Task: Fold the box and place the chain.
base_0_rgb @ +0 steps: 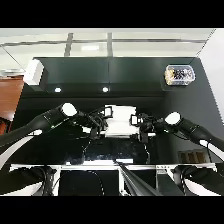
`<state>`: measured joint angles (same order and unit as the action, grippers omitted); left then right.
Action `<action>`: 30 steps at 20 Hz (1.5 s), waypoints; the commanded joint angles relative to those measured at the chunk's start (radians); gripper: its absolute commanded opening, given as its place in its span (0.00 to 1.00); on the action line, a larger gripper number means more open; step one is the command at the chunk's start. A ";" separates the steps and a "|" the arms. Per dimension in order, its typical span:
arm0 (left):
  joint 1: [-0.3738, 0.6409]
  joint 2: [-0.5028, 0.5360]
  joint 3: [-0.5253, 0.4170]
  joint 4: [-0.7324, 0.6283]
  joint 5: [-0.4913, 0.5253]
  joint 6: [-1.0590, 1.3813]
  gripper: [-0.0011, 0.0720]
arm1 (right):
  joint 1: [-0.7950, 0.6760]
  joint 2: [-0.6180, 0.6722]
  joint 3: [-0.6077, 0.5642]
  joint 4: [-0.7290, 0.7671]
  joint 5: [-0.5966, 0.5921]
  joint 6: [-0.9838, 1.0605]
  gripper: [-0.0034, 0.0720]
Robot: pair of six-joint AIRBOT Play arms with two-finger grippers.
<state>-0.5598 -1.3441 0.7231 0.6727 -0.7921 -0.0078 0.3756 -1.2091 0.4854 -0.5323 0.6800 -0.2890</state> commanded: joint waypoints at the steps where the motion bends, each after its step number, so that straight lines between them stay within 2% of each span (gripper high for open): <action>1: -0.001 -0.002 0.000 -0.004 0.005 -0.027 0.28 | 0.001 -0.001 0.000 0.000 0.000 0.000 0.62; 2: -0.002 -0.002 0.000 -0.005 0.006 -0.026 0.44 | 0.001 -0.001 0.000 0.000 0.000 0.000 0.62; 3: -0.001 -0.002 0.000 -0.004 0.005 -0.026 0.45 | 0.001 -0.001 0.000 0.000 0.000 0.000 0.62; 4: -0.001 -0.002 0.000 -0.001 0.005 -0.027 0.44 | 0.001 -0.001 0.000 0.000 0.000 0.000 0.62; 5: -0.001 -0.002 0.000 0.000 0.006 -0.033 0.33 | 0.001 -0.001 0.000 0.000 0.000 0.000 0.62; 6: -0.001 -0.002 0.000 0.000 0.007 -0.057 0.30 | 0.001 -0.001 0.000 0.000 0.000 0.000 0.62; 7: -0.001 -0.002 0.000 -0.001 0.007 -0.085 0.43 | 0.001 -0.001 0.000 0.000 0.000 0.000 0.62; 8: -0.001 -0.002 0.000 -0.001 0.008 -0.099 0.69 | 0.001 -0.001 0.000 0.000 0.000 0.000 0.62; 9: 0.000 -0.002 0.000 0.000 0.007 -0.110 0.71 | 0.001 -0.001 0.000 0.000 0.000 0.000 0.62; 10: 0.000 0.000 0.001 0.002 0.005 -0.131 0.59 | 0.001 -0.001 0.000 0.000 0.000 0.000 0.62; 11: 0.003 0.007 0.005 0.023 -0.008 -0.173 0.20 | 0.001 -0.001 0.000 0.000 0.000 0.000 0.62; 12: 0.014 0.021 0.018 0.068 -0.063 -0.259 0.05 | 0.001 -0.001 0.000 0.000 0.000 0.000 0.62; 14: 0.057 0.075 0.031 0.172 -0.154 -0.496 0.04 | 0.001 -0.001 0.000 0.000 0.000 0.000 0.62; 18: 0.156 0.256 0.023 0.695 -0.215 -1.025 0.05 | 0.000 -0.001 0.000 0.000 0.000 0.000 0.62; 19: 0.203 0.295 0.010 0.739 -0.216 -1.119 0.05 | 0.001 -0.001 0.000 0.000 0.000 0.000 0.62; 20: 0.274 0.325 -0.009 0.721 -0.219 -1.189 0.05 | 0.001 -0.001 0.000 0.000 0.000 0.000 0.62; 22: 0.440 0.331 -0.053 0.581 -0.249 -1.316 0.05 | 0.001 -0.001 0.000 0.000 0.000 0.000 0.62; 24: 0.611 0.263 -0.089 0.386 -0.392 -1.426 0.05 | 0.001 -0.001 0.000 0.000 0.000 0.000 0.62; 25: 0.671 0.217 -0.103 0.293 -0.453 -1.352 0.05 | 0.001 -0.001 0.000 0.000 0.000 0.000 0.62; 27: 0.731 0.130 -0.138 0.113 -0.479 -1.241 0.05 | 0.001 -0.001 0.000 0.000 0.000 0.000 0.62; 30: 0.681 0.027 -0.143 0.049 -0.404 -1.207 0.05 | 0.001 -0.001 0.000 0.000 0.000 0.000 0.62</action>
